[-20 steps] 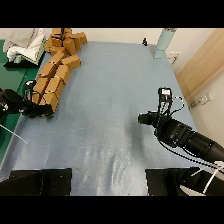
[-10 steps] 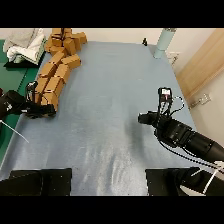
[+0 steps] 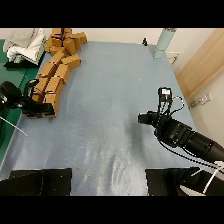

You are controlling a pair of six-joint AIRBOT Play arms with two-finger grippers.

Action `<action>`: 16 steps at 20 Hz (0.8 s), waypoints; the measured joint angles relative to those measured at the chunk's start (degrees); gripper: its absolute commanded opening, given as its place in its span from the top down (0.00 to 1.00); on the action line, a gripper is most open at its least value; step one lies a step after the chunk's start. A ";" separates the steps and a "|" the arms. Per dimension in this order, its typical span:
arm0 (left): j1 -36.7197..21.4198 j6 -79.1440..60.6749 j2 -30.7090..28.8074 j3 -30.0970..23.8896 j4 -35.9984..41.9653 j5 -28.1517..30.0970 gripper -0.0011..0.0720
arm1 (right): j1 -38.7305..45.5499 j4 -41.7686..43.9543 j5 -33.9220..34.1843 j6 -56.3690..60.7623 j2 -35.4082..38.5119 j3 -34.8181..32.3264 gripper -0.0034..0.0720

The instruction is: Fold the box.

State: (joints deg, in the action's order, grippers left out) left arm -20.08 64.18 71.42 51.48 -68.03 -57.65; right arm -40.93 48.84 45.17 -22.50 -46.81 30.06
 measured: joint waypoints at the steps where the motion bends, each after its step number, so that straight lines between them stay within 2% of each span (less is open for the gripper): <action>1: 0.02 0.48 0.00 1.86 -1.18 -3.06 0.02 | 0.00 -0.02 -0.02 0.00 -0.02 0.02 0.95; 5: 0.00 4.26 0.00 10.36 -6.21 -15.19 0.03 | 0.00 0.28 -0.11 -0.28 -0.02 0.02 0.95; 6: 0.02 5.46 0.00 12.48 -6.82 -17.79 0.30 | 0.00 0.68 -0.20 -1.14 -0.02 0.02 0.95; 7: 0.02 6.91 0.00 14.34 -7.10 -19.58 0.89 | 0.00 1.49 -0.46 -2.36 -0.11 0.07 0.95; 8: 0.02 8.48 0.00 16.09 -7.52 -20.83 0.97 | 0.00 2.23 -0.81 -3.69 -0.37 0.26 0.95; 12: 2.69 9.88 0.00 20.22 -2.51 -22.99 0.97 | 1.46 6.80 -1.46 -10.45 -4.57 4.46 0.95; 16: 14.34 8.28 0.28 21.51 2.38 -18.10 0.97 | 6.71 19.41 -1.33 -25.42 -14.60 15.96 0.95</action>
